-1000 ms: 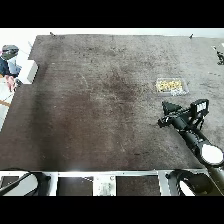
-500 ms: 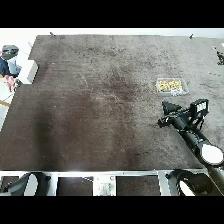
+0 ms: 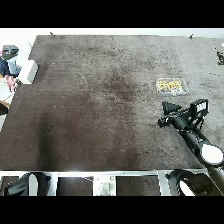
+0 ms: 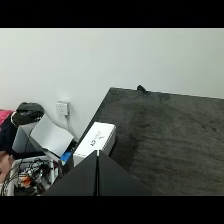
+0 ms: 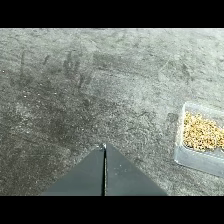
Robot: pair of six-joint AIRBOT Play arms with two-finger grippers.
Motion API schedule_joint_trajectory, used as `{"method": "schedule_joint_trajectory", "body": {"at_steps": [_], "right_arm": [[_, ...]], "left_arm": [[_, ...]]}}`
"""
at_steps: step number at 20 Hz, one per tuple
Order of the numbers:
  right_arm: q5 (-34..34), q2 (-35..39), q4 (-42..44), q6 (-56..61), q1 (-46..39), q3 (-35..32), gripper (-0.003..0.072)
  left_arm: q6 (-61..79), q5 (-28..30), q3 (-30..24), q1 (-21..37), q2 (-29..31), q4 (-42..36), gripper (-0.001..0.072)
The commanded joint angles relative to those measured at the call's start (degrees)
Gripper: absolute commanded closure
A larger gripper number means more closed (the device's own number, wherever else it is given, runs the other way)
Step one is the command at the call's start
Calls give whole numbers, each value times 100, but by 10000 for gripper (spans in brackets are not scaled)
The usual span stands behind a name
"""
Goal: Fold the box and place the chain.
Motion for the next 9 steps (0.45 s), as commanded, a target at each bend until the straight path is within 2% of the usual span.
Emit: {"method": "schedule_joint_trajectory", "body": {"at_steps": [1,5,9], "right_arm": [[0,0,2,0,2,-2,676],[2,0,2,0,2,-2,676],[2,0,2,0,2,-2,676]], "left_arm": [[-4,-52,-127,4,116,-11,702],[-7,-227,-127,2,85,-11,702],[-2,-203,-127,-79,-243,-13,702]]}}
